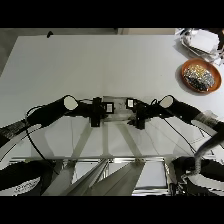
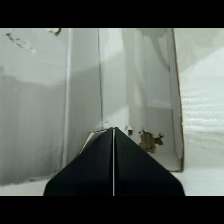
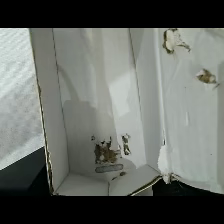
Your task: Fold the box and place the chain.
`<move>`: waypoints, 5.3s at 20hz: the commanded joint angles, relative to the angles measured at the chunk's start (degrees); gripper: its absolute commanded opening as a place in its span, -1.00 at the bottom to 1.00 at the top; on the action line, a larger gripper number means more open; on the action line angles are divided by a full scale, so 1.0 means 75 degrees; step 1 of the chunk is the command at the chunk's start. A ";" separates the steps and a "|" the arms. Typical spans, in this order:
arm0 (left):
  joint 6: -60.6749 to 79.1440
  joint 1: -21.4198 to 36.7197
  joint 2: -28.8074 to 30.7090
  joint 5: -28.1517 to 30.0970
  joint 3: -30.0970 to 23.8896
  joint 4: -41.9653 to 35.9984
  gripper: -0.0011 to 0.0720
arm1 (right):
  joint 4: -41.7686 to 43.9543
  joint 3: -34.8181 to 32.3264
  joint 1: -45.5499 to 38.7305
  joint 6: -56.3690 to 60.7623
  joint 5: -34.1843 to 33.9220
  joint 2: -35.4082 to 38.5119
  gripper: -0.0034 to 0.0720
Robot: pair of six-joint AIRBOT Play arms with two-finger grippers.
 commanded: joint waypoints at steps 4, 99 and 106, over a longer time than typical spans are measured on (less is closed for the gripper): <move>-0.4899 0.1061 0.1437 -0.1419 0.0000 0.2124 -0.95 | 0.0006 0.0003 0.0000 0.0000 0.0003 0.0003 0.16; -1.7177 -0.1309 -0.1871 -0.3847 0.3488 0.4846 -0.07 | 0.0006 0.0003 0.0000 0.0000 0.0003 0.0003 0.16; -1.7672 -0.1384 -0.2005 -0.3552 0.3488 0.4785 -0.70 | 0.0006 0.0003 0.0000 0.0000 0.0003 0.0003 0.16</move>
